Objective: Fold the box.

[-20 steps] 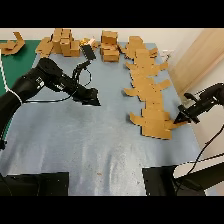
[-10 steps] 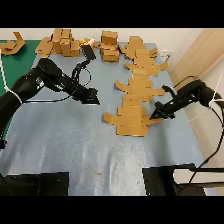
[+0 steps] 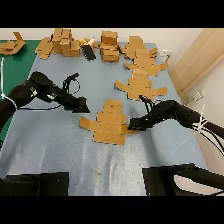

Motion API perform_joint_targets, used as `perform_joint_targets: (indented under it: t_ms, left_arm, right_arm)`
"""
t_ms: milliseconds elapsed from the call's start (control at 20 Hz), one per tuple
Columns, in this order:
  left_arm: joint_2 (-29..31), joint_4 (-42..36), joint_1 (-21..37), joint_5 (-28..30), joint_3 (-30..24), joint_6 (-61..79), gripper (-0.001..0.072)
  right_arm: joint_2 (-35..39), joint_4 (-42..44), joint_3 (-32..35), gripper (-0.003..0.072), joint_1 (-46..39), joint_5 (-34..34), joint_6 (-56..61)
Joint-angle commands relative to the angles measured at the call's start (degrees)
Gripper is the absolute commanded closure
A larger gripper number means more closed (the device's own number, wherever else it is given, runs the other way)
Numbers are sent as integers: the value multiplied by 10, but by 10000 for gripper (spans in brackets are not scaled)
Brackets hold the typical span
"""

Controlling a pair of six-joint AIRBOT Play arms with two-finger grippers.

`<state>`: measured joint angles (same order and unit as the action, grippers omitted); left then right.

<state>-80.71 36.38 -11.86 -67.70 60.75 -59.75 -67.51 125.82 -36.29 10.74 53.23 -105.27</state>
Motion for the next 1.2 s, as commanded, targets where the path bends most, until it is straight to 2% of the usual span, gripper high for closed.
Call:
perform_joint_targets:
  t_ms: [0, 50, 100, 200, 250, 300, 550, 750, 800, 850, 1000, 1150]
  left_arm:
    - [0, -8, 20, -1, -15, 31, 698]
    - [0, -8, 23, 2, -15, 34, 698]
    - [0, -6, 24, 3, -15, 34, 699]
    - [0, -7, 24, 6, -15, 33, 698]
    - [0, -7, 22, 3, -14, 33, 698]
    - [0, -7, 22, -1, -14, 32, 698]
    - [0, -6, 22, -1, -14, 100, 698]
    - [0, 5, 22, 15, -14, 127, 693]
    - [0, 5, 22, 16, -14, 128, 501]
    - [-1, 5, 22, 21, -14, 128, 235]
    - [-1, 5, 22, 36, -14, 128, 247]
    - [-16, 5, 22, 22, -14, 128, 246]
  right_arm:
    - [-4, 0, 11, 407, 21, -53, 4]
    - [-7, 1, 11, 432, 21, -52, 4]
    - [-8, 4, 11, 532, 21, -52, 4]
    - [-8, 17, 11, 545, 25, -50, 4]
    - [-7, 22, 11, 646, 29, -45, -2]
    - [-7, 31, 11, 683, 32, -38, -12]
    - [0, 48, 15, 684, 78, -34, -92]
    - [49, 46, 49, 684, 97, -73, -114]
    - [65, 38, 55, 684, 97, -82, -114]
    - [78, 35, 59, 684, 97, -85, -114]
    - [93, 29, 59, 684, 97, -86, -114]
    - [94, 30, 59, 684, 97, -83, -136]
